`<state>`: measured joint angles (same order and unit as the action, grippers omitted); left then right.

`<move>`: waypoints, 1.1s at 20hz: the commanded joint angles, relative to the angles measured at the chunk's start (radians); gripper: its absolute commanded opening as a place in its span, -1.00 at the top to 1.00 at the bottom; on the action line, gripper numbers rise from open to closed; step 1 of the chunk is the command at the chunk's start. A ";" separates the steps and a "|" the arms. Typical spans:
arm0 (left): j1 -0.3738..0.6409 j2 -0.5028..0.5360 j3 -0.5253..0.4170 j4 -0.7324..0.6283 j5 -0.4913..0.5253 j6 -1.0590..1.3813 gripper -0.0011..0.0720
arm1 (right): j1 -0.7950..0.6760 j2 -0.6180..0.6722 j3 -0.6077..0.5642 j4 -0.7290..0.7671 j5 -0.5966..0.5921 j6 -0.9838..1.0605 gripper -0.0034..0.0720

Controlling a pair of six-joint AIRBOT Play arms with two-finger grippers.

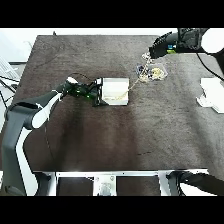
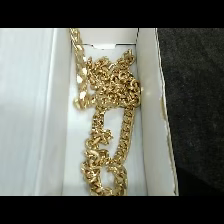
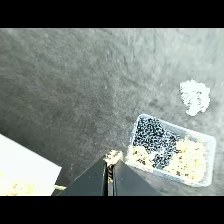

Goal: Fold the box and place the chain.

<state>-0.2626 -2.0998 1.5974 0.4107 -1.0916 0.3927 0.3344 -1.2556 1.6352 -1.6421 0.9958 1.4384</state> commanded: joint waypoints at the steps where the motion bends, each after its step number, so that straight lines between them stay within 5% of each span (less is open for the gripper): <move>1: 0.000 0.000 0.000 0.000 -0.001 0.000 0.18 | 0.106 0.085 0.001 -0.135 0.079 0.079 0.88; 9: 0.000 0.000 0.000 0.000 -0.001 0.000 0.18 | 0.327 0.098 0.000 -0.236 0.193 0.214 0.88; 22: 0.000 0.000 0.000 0.000 -0.001 0.000 0.18 | 0.346 0.038 -0.182 -0.126 -0.134 0.499 0.88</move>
<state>-0.2626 -2.0998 1.5974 0.4103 -1.0927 0.3927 0.6788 -1.2022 1.4715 -1.8214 0.9230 1.8858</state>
